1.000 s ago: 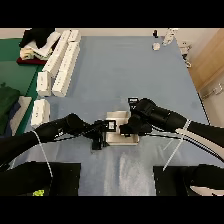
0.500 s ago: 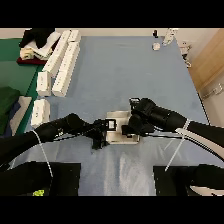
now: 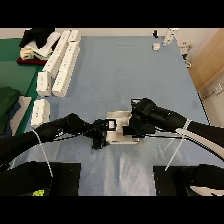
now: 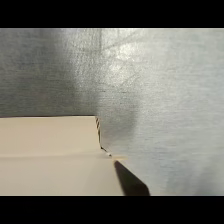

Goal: Fold the box.

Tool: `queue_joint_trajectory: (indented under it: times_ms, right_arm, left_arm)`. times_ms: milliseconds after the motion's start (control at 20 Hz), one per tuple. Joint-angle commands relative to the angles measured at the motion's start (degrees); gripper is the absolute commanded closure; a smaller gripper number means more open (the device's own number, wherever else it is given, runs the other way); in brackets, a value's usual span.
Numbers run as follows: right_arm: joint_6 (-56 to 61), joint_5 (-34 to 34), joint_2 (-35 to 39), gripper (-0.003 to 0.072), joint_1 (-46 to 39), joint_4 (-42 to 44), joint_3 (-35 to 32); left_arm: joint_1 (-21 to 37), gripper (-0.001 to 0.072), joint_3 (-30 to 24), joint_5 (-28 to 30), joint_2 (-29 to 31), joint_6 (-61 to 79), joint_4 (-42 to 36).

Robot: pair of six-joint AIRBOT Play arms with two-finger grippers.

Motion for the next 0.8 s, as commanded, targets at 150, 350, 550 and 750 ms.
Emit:
queue_joint_trajectory:
  times_ms: [150, 350, 550, 750]
  right_arm:
    - [-0.07, -0.92, 0.00, 0.0142, 0.02, 0.79, 0.17]
    - [-1.16, -0.81, 2.47, 0.0172, -0.11, 0.87, 0.52]
    - [-1.53, -4.61, 9.27, 0.0173, -0.31, -2.01, 1.66]
    - [-4.81, -9.55, 15.47, 0.0340, -4.35, -5.09, 1.64]
  left_arm:
    - [0.04, 0.0173, 0.02, 0.00, 0.04, 0.04, 0.02]
    - [0.07, 0.0173, 0.02, 0.04, 0.02, 0.02, 0.02]
    - [0.04, 0.0173, 0.02, 0.02, 0.02, 0.02, 0.02]
    - [0.04, 0.0173, 0.02, 0.00, 0.02, 0.02, 0.02]
